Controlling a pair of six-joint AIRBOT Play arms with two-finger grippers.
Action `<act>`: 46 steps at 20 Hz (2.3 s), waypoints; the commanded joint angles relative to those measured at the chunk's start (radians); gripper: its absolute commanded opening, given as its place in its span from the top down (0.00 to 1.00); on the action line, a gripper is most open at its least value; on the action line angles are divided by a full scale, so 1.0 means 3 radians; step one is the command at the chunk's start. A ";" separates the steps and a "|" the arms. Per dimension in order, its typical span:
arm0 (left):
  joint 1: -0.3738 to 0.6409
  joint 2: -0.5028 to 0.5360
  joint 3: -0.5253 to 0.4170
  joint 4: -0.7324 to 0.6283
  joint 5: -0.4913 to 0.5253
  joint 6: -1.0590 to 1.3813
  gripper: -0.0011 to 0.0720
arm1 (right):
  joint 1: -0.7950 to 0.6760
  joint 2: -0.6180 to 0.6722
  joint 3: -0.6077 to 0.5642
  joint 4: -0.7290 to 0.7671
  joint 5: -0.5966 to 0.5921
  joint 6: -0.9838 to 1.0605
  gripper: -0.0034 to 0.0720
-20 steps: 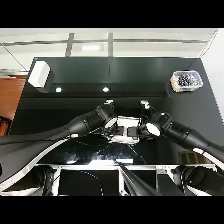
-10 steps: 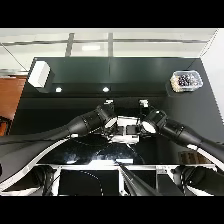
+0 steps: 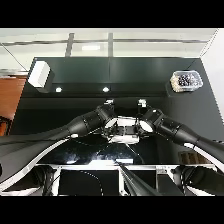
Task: Fold the box and place the chain.
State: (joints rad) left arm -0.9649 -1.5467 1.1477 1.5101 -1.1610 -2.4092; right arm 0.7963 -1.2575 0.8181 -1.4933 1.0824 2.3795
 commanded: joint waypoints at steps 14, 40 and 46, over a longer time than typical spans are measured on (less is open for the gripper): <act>0.0003 0.0000 -0.0001 0.0001 0.0000 0.0000 0.95 | 0.0011 -0.0066 0.0005 0.0056 -0.0029 -0.0070 0.94; 0.0003 0.0000 -0.0001 0.0003 -0.0001 0.0000 0.95 | -0.0322 0.0880 0.0165 0.0084 0.0645 -0.0706 0.47; 0.0003 0.0000 -0.0001 0.0003 0.0003 0.0000 0.95 | -0.0937 0.1574 0.0207 -0.1280 0.1101 -0.1144 0.48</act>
State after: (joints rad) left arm -0.9649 -1.5467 1.1477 1.5105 -1.1603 -2.4104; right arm 0.5941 -0.8570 0.8745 -1.6207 1.3388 2.0987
